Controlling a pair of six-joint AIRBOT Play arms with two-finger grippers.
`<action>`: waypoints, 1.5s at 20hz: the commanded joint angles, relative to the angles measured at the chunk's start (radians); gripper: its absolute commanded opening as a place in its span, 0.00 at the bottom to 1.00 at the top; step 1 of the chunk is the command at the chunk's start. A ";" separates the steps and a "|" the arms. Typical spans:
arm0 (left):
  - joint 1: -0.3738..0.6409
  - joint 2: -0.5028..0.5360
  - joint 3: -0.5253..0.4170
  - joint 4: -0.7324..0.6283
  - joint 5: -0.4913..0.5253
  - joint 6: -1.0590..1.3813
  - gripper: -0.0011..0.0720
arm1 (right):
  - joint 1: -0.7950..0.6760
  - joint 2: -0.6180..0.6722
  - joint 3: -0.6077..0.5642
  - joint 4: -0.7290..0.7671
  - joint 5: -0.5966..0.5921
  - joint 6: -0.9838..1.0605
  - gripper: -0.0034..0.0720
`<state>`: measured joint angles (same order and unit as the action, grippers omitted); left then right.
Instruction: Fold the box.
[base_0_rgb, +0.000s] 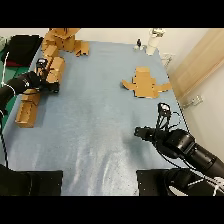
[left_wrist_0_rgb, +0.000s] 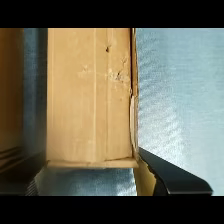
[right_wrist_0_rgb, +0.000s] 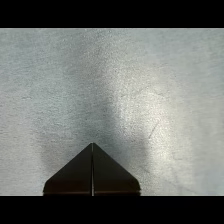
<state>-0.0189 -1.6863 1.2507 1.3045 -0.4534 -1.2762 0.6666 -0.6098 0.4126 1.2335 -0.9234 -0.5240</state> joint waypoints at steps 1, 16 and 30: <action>0.002 0.024 0.002 0.000 -0.091 0.000 0.97 | 0.000 0.000 0.001 0.000 0.000 0.000 0.05; -0.098 0.320 -0.002 -0.055 -0.684 -0.006 0.03 | -0.124 -0.334 0.317 0.213 -0.052 -0.446 0.05; -0.514 0.391 -0.143 -0.048 -0.665 -0.161 0.03 | -0.162 -0.703 0.622 0.380 -0.161 -0.647 0.05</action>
